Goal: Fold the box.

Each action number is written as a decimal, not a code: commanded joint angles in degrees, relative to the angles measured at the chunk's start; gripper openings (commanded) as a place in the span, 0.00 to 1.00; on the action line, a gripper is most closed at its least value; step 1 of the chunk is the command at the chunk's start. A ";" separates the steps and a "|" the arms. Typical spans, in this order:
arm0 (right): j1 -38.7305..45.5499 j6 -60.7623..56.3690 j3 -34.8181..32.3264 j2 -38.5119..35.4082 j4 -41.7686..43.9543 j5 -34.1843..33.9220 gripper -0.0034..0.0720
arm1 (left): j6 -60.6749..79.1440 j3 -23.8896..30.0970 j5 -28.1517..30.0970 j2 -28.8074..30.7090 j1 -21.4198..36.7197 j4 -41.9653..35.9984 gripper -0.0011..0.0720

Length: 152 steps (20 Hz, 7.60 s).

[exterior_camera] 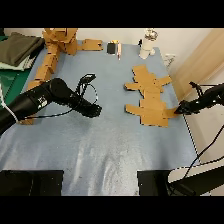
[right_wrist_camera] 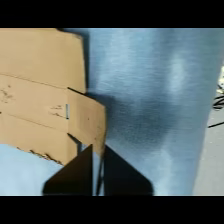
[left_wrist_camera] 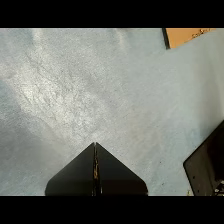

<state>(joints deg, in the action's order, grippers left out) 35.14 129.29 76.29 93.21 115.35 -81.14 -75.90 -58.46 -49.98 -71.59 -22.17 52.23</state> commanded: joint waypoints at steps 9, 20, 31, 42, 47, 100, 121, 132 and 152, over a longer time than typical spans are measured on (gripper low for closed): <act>-11.43 -8.50 -18.67 -8.00 14.86 -1.07 0.04 | 0.96 -0.04 -3.02 0.00 0.02 -3.52 0.03; -28.39 -11.41 -38.97 -21.31 17.59 17.03 0.31 | 1.99 -0.04 -5.46 -0.02 0.11 -3.65 0.03; -40.85 -0.87 -42.40 -24.59 21.16 24.76 0.04 | 2.36 0.00 -10.91 -0.15 7.23 -3.85 0.69; -54.29 -2.38 -48.06 -36.33 21.16 35.08 0.04 | 13.81 3.23 -12.90 -11.91 18.95 -18.45 0.69; -54.66 -3.61 -48.06 -36.30 20.96 35.08 0.04 | 23.26 3.23 -12.48 -17.84 18.93 -29.00 0.65; -56.28 -50.01 -38.07 -44.41 -9.97 24.72 0.05 | 95.80 21.86 5.03 -4.20 1.20 -46.38 0.03; -56.28 -50.93 -40.92 -44.59 -12.17 25.68 0.05 | 92.48 19.50 -8.63 -4.02 6.19 -42.71 0.03; -56.28 -50.93 -40.92 -44.59 -12.33 26.82 0.05 | 92.35 19.74 -6.97 -5.68 6.10 -40.17 0.03; -86.29 -54.10 -41.11 -52.28 -25.90 17.94 0.04 | 90.86 19.71 -7.19 -5.68 6.08 -40.24 0.03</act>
<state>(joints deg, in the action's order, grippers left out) -38.89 77.32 35.35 42.81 98.59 -62.46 14.98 -38.70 -57.17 -77.23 -16.10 11.97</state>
